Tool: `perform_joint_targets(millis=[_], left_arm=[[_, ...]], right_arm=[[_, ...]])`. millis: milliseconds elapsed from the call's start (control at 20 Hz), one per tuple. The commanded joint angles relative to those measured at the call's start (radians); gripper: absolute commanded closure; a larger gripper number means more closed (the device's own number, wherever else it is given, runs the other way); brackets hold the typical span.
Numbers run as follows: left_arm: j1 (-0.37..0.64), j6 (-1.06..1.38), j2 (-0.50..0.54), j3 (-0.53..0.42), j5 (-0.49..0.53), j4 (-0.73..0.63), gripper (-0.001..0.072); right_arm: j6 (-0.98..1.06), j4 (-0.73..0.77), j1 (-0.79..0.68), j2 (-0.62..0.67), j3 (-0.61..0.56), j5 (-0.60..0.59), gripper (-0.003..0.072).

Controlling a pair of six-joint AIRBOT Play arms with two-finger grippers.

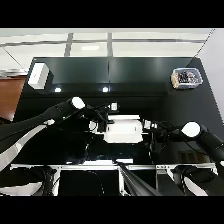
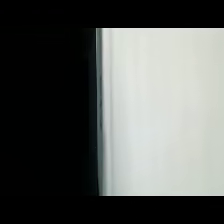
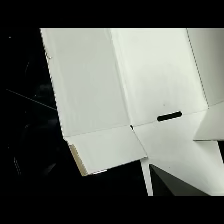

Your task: Fold the box and place the chain.

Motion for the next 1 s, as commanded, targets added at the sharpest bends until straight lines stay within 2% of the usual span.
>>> perform_joint_targets(millis=[0, 200, 350, 700, 950], left_arm=[[0.000, 0.000, -0.001, -0.001, -0.001, 0.000, 0.0683], [0.000, 0.000, -0.001, -0.001, -0.001, 0.000, 0.0683], [-0.001, 0.000, -0.001, -0.001, -0.002, 0.000, 0.0683], [-0.001, 0.000, -0.001, -0.001, -0.005, 0.000, 0.0683], [-0.001, 0.000, -0.001, -0.001, -0.005, 0.000, 0.0683]], right_arm=[[-0.031, 0.022, 0.017, -0.018, 0.000, -0.035, -0.0026], [-0.038, 0.070, 0.060, -0.065, 0.000, -0.161, -0.0026], [-0.049, 0.099, 0.100, -0.105, 0.005, -0.178, -0.0026], [-0.060, 0.072, 0.042, -0.104, 0.148, -0.136, -0.0026], [-0.184, 0.077, 0.038, -0.104, 0.165, -0.124, -0.0026]])
